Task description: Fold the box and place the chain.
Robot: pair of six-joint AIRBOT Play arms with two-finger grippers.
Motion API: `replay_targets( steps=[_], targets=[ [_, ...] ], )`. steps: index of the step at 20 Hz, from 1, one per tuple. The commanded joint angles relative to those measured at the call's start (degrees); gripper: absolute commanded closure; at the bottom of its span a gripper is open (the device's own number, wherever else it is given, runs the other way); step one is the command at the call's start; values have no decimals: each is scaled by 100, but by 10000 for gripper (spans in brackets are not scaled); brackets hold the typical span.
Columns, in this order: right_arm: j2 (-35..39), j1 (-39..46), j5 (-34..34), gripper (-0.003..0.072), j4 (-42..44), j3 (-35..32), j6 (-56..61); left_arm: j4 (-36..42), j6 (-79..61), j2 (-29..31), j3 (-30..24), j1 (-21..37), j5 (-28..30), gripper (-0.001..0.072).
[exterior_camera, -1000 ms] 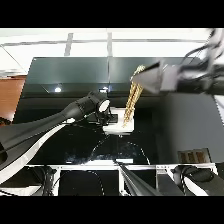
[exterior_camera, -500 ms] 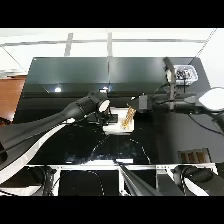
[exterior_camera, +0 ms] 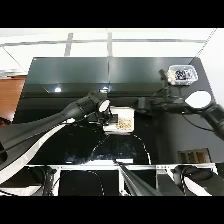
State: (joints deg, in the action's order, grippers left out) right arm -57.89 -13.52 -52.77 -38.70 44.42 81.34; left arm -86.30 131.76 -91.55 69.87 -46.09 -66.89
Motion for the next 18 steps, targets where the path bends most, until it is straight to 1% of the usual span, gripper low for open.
replay_targets(
  steps=[1, 4, 6, 8, 9, 10, 11, 12, 13, 15, 16, 17, 18],
  targets=[
    [350, 979, -1001, 331, -745, 138, 9, -2, 0, -2, 0, 2, 184, 684],
    [584, 1491, -1491, 331, -1598, 138, 13, -2, 0, -4, 0, 0, 240, 683],
    [581, 1506, -1513, 331, -1843, 127, 9, 4, 0, -4, 2, 0, 269, 683],
    [581, 1506, -1515, 330, -1843, 127, 9, 22, 162, -2, 85, 0, 256, 676],
    [581, 1506, -1513, 330, -1858, 127, 4, 13, 264, 4, 175, 0, 238, 521],
    [581, 1506, -1508, 331, -1864, 127, -17, -13, 293, 35, 264, -2, 232, 287],
    [584, 1506, -1484, 331, -1869, 125, -42, -96, 271, 120, 323, -20, 271, 182],
    [581, 1506, -1434, 331, -1891, 125, -42, -190, 31, 256, 339, -26, 326, 182],
    [581, 1506, -1366, 331, -1897, 125, -42, -350, -168, 404, 332, -26, 258, 182],
    [581, 1506, -1220, 330, -1895, 125, -39, -1049, -400, 802, 232, -22, -136, 182],
    [581, 1506, -1185, 330, -1897, 125, -39, -1458, -455, 1084, 37, 9, -291, 182],
    [581, 1506, -1169, 331, -1897, 125, -39, -1749, -452, 1384, -262, 101, -323, 182],
    [581, 1506, -1165, 331, -1899, 125, -42, -1849, -439, 1705, -623, 293, -267, 182]
  ],
)
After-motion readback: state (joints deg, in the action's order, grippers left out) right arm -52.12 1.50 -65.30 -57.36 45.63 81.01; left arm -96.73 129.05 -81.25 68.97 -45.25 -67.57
